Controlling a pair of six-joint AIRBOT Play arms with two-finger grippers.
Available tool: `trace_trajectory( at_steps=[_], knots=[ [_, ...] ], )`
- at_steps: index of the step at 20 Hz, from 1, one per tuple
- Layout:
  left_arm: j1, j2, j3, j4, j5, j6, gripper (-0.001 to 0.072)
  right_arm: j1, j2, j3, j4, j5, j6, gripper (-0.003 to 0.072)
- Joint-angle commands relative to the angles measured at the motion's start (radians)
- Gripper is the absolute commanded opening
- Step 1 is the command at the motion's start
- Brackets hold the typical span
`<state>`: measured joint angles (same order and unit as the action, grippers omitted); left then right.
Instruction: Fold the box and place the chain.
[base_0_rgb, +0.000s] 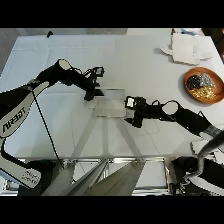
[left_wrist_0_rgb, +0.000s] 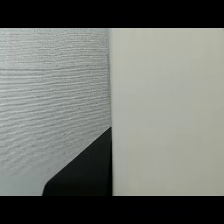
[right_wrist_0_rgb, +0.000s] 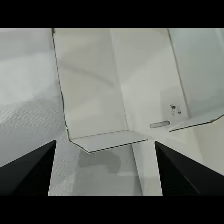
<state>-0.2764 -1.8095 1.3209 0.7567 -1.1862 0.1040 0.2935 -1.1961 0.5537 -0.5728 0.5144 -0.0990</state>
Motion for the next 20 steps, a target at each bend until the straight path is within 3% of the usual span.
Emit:
trace_trajectory(
  at_steps=[1, 8, 13, 20],
  knots=[
    [0.000, -0.001, 0.000, 0.000, 0.000, 0.000, 0.0014, -0.001, -0.014, 0.000, -0.021, -0.058, -0.003, 0.0690],
    [0.000, -0.001, 0.000, 0.000, 0.000, 0.000, 0.0014, -0.001, -0.086, 0.001, -0.018, -0.061, -0.002, 0.0690],
    [0.000, -0.001, 0.000, 0.000, 0.000, 0.000, 0.0014, -0.001, -0.092, 0.001, 0.124, -0.095, 0.004, 0.0690],
    [0.000, -0.001, 0.000, 0.000, 0.000, 0.000, 0.0014, -0.001, -0.092, 0.040, 0.211, -0.118, 0.021, 0.0690]
  ],
)
